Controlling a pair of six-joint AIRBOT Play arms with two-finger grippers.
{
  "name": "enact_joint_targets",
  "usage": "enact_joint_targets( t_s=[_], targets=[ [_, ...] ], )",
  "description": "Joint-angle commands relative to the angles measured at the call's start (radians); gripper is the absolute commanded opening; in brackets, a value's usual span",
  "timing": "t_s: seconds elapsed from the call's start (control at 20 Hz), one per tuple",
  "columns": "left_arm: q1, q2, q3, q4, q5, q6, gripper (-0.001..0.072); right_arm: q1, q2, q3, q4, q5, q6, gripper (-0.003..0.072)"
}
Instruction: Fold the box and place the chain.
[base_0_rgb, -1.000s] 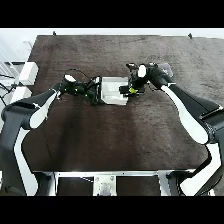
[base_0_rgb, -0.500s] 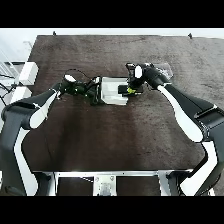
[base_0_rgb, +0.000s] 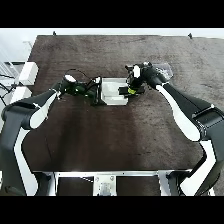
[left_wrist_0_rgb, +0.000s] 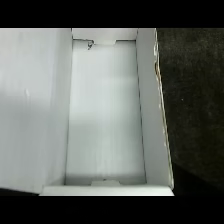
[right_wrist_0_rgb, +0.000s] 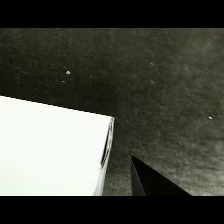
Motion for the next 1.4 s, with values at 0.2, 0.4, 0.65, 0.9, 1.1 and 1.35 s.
enact_joint_targets(
  t_s=[0.2, 0.4, 0.65, 0.9, 1.1, 1.35],
  targets=[
    [0.001, 0.001, 0.001, 0.002, 0.006, -0.001, 0.0579, 0.027, -0.057, 0.077, -0.029, 0.063, 0.051, 0.0262],
    [0.001, 0.001, 0.001, 0.002, 0.006, -0.001, 0.0579, 0.037, -0.074, 0.080, -0.026, 0.072, 0.071, 0.0210],
    [0.001, 0.001, 0.001, 0.002, 0.006, -0.001, 0.0579, 0.037, -0.076, 0.084, -0.029, 0.069, 0.079, 0.0048],
    [0.001, 0.001, 0.001, 0.002, 0.006, -0.001, 0.0579, 0.036, -0.076, 0.110, -0.029, 0.069, 0.079, 0.0095],
    [0.001, 0.001, 0.001, 0.002, 0.006, -0.001, 0.0579, 0.036, -0.076, 0.148, -0.029, 0.093, 0.080, 0.0320],
    [0.001, 0.001, 0.001, 0.002, 0.006, -0.001, 0.0579, 0.036, -0.074, 0.158, -0.029, 0.132, 0.087, 0.0415]
  ],
)
